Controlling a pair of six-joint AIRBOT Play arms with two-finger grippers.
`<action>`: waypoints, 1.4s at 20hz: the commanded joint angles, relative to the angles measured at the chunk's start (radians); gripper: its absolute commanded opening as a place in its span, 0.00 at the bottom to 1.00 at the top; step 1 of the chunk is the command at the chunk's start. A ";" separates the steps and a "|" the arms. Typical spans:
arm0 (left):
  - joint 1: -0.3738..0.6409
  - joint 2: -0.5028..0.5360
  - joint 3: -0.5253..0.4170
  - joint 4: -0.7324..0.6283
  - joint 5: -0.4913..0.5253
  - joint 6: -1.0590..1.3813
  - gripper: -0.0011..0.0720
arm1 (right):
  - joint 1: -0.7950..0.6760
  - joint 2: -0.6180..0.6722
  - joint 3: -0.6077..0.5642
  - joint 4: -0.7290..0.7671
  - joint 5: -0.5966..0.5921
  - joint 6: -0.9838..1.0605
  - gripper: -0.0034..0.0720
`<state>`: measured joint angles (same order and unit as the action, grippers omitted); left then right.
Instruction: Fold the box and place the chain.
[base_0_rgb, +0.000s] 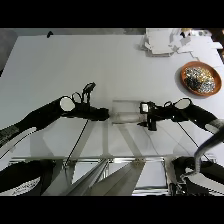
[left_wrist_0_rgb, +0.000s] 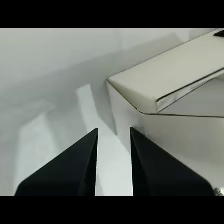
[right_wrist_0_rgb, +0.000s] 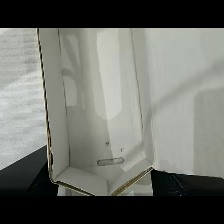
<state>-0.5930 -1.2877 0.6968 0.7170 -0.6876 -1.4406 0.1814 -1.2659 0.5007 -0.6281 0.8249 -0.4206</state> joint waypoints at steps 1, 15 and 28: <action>-0.006 0.036 0.002 -0.013 0.032 0.005 0.33 | 0.000 0.000 0.000 0.000 0.000 0.000 0.62; -0.057 0.032 0.022 -0.023 0.001 0.000 0.71 | 0.000 0.000 0.000 0.000 0.001 0.000 0.62; -0.127 -0.132 0.268 0.313 -0.227 -0.427 0.71 | 0.000 0.000 0.000 0.000 0.000 0.000 0.62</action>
<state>-0.7055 -1.3922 0.9184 0.9649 -0.8589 -1.7687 0.1814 -1.2659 0.5007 -0.6281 0.8253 -0.4202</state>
